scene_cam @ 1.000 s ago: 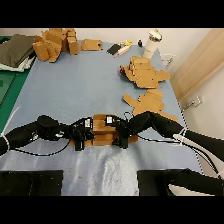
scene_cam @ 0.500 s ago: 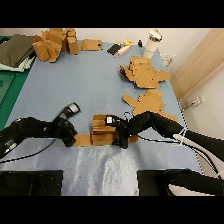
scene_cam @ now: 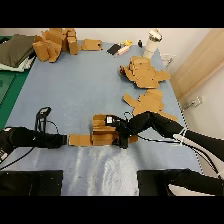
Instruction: Fold the box.
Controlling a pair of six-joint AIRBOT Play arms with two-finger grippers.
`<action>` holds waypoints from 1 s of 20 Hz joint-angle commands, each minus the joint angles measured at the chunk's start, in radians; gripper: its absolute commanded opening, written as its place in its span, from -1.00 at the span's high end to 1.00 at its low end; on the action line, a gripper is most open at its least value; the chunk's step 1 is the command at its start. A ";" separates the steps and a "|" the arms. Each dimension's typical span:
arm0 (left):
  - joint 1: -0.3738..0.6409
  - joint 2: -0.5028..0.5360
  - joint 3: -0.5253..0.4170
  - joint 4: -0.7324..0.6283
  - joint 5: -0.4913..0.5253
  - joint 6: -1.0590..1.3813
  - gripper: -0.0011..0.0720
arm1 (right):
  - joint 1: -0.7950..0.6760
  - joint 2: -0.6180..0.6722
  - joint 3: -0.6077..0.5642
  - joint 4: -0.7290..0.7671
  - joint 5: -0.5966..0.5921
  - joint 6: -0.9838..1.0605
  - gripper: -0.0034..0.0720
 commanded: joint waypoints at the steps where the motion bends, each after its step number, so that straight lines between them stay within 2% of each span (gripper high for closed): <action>1: -0.079 -0.063 -0.045 -0.170 0.126 0.006 0.94 | 0.000 0.001 0.000 0.000 0.000 0.000 -0.43; 5: -0.223 -0.104 -0.047 -0.258 0.299 0.009 0.94 | 0.000 0.001 0.000 0.000 0.000 0.000 -0.42; 8: -0.277 -0.114 -0.046 -0.278 0.366 0.009 0.94 | 0.000 0.001 0.000 0.000 0.000 0.000 -0.43; 16: -0.298 -0.111 -0.042 -0.296 0.358 0.028 0.94 | 0.000 0.001 0.000 0.000 0.000 0.000 -0.43; 20: -0.327 -0.100 0.010 -0.412 0.359 0.205 0.94 | 0.000 0.001 0.000 0.000 0.000 0.000 -0.43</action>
